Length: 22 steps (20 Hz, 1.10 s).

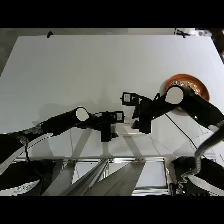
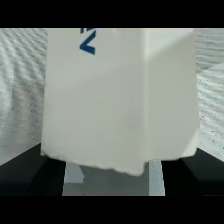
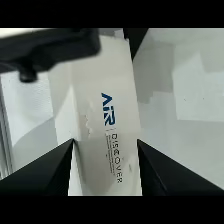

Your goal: Fold the box and place the chain.

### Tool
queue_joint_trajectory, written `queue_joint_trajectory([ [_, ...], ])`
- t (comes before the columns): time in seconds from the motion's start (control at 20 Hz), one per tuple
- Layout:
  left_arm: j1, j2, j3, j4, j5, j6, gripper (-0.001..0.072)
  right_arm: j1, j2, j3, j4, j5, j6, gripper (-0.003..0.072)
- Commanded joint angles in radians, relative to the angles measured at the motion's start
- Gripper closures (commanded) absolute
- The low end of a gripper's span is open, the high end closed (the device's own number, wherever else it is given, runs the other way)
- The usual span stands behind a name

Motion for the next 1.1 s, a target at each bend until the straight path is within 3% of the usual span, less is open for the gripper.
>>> queue_joint_trajectory([
  [0.0, -0.001, 0.001, 0.0, 0.0, 0.0, 0.0, 0.0376, 0.029, 0.004, -0.006, -0.03, -0.013, 0.002, 0.0298],
  [0.1, -0.001, 0.001, 0.0, 0.001, 0.0, 0.001, 0.0376, 0.029, 0.004, -0.014, -0.04, -0.012, 0.005, 0.033],
  [0.2, -0.001, 0.001, 0.0, 0.001, 0.0, 0.0, 0.0376, 0.029, 0.004, -0.022, -0.042, -0.013, 0.005, 0.0411],
  [1.05, -0.001, 0.001, 0.0, 0.001, 0.0, 0.001, 0.0376, 0.029, 0.014, -0.025, -0.039, -0.069, 0.039, 0.0416],
])
